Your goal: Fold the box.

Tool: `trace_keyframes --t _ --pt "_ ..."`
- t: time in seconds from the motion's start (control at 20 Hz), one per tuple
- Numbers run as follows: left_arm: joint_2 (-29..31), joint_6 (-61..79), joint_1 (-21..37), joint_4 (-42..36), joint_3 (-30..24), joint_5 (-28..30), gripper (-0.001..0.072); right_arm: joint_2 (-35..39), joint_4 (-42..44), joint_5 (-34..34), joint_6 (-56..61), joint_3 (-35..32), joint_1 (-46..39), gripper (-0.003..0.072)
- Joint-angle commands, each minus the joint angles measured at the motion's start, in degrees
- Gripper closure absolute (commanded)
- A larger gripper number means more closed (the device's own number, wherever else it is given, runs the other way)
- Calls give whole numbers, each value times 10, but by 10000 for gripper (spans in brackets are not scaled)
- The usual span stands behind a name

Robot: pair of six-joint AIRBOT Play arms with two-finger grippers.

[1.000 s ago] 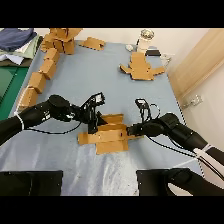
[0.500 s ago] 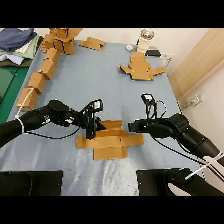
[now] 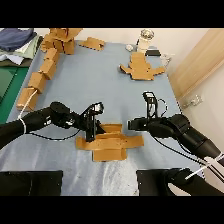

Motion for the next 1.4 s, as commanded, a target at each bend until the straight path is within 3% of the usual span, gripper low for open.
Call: trace_keyframes --t 0.0,0.45,0.6,0.75,0.9,1.05,1.1,1.15,1.2,1.35 --pt "-2 -15 -4 15 -1 -1 697 0 0 2 0 0 1 684" --pt "5 -15 2 14 0 2 696 0 0 -2 0 0 1 684" --pt "5 -15 2 12 0 2 696 7 1 -33 -1 0 14 684" --pt "5 -15 2 12 0 2 696 64 31 -118 -37 0 97 685" --pt "5 -15 2 12 0 2 696 138 60 -154 -17 0 227 685" --pt "5 -15 2 12 0 2 696 160 -14 -171 6 -25 388 682" --pt "5 -15 2 12 0 2 696 149 -67 -164 5 -40 427 560" --pt "5 -15 2 12 0 2 696 129 -130 -156 -2 -52 455 269" --pt "5 -15 2 12 0 2 696 104 -163 -152 -13 -56 471 183" --pt "5 -15 2 12 0 2 696 24 -167 -151 -75 -55 480 183"
